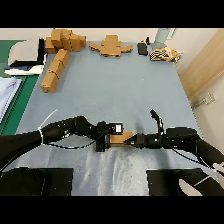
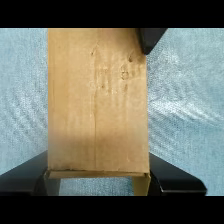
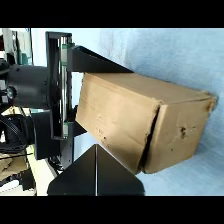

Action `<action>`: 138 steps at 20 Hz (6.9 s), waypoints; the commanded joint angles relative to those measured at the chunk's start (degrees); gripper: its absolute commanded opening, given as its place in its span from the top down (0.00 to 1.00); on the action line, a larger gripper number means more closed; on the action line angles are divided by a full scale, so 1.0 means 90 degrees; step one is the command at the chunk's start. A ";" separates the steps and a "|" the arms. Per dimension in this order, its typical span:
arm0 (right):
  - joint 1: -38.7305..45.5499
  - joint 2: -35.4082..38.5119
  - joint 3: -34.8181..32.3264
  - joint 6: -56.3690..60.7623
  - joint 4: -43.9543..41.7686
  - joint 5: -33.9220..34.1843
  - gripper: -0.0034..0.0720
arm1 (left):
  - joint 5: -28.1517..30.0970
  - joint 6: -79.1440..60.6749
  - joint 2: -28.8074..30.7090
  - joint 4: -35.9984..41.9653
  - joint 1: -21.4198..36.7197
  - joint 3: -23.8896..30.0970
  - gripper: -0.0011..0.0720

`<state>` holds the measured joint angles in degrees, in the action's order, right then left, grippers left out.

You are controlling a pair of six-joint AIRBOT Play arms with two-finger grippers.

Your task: Fold the box.

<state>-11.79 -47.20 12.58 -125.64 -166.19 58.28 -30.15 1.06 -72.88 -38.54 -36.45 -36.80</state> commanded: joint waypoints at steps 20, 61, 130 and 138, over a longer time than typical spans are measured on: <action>-0.0010 -0.0340 0.0010 0.0005 0.0017 -0.0029 0.95 | 0.0002 -0.0002 0.0002 -0.0002 0.0000 -0.0005 0.50; -0.3704 0.0012 0.0444 0.2868 0.0423 -0.4204 0.95 | 0.0002 -0.0002 0.0002 -0.0002 0.0000 -0.0005 0.50; -0.0328 -0.2764 0.4228 0.6239 0.7084 -0.0697 0.95 | -0.0136 0.3745 0.1251 -0.1620 0.2885 -0.0481 0.50; -0.0328 -0.2764 0.4228 0.6239 0.7087 -0.0695 0.95 | -0.0952 0.4906 0.1350 -0.1919 0.6948 -0.0481 0.50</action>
<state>-14.72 -72.05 50.57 -69.49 -102.39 52.03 -35.97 42.46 -61.04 -54.65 14.83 -41.06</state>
